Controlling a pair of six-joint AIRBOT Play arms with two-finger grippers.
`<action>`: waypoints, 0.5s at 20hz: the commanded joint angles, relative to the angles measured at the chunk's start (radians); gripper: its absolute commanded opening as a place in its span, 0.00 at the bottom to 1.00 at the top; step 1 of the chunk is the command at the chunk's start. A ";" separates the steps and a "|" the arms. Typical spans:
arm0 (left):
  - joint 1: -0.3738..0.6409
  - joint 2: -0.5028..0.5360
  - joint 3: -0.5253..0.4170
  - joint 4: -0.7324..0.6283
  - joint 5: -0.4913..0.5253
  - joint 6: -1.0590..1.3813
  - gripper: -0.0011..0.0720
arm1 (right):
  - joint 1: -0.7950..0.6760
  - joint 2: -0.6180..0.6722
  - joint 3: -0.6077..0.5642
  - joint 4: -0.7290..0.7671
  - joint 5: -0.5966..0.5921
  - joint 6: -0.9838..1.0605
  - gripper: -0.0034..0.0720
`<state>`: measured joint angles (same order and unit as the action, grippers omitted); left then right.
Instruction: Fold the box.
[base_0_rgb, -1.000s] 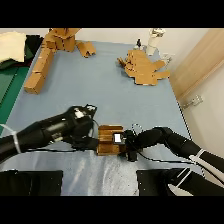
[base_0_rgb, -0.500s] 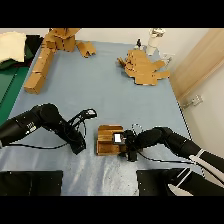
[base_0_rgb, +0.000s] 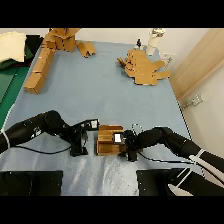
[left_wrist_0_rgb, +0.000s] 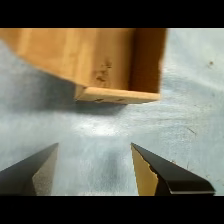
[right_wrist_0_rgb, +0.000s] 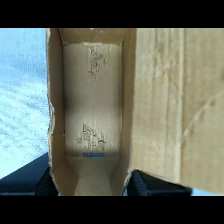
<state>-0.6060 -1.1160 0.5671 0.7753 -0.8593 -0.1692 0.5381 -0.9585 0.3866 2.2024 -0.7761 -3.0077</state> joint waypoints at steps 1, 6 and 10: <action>-0.017 0.044 -0.092 -0.179 0.105 0.225 0.98 | 0.000 0.000 0.000 0.000 0.000 0.000 0.67; -0.103 0.050 -0.124 -0.257 0.280 0.223 0.98 | 0.000 0.000 0.000 0.000 0.000 0.000 0.67; -0.132 0.037 -0.124 -0.266 0.302 0.222 0.98 | 0.000 0.000 0.000 0.000 0.000 0.000 0.67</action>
<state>-0.7139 -1.0721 0.4484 0.5373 -0.6071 0.0399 0.5381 -0.9585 0.3866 2.2024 -0.7761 -3.0077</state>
